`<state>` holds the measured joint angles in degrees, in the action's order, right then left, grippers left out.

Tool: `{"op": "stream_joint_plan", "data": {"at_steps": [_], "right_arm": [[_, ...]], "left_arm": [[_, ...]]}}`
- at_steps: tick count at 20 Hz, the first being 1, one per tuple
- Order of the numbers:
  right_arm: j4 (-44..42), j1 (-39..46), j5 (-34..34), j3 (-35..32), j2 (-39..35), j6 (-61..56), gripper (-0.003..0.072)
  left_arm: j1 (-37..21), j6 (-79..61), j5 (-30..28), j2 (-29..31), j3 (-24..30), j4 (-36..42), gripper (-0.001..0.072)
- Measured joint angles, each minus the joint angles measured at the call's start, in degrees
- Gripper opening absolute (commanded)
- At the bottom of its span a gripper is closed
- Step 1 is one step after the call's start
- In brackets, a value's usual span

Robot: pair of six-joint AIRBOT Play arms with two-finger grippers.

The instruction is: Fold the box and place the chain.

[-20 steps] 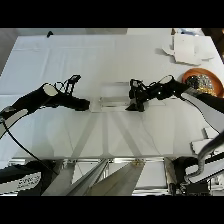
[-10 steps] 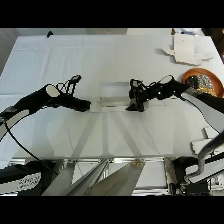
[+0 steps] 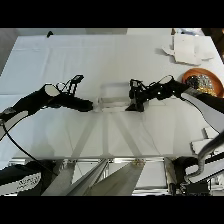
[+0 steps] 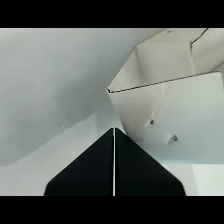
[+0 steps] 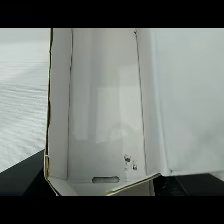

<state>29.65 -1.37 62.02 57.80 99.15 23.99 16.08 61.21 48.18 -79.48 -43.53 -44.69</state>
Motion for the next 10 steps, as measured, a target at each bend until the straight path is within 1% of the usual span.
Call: {"op": "stream_joint_plan", "data": {"at_steps": [5,10], "right_arm": [[0.0,0.0,0.0,0.0,0.0,0.0,0.0518],[0.1,0.0,-0.1,0.0,0.0,0.0,0.0518]], "left_arm": [[-0.7,-1.5,0.0,1.4,0.0,2.3,0.0003],[-0.7,-6.1,0.1,1.7,0.0,9.0,0.0003]]}}
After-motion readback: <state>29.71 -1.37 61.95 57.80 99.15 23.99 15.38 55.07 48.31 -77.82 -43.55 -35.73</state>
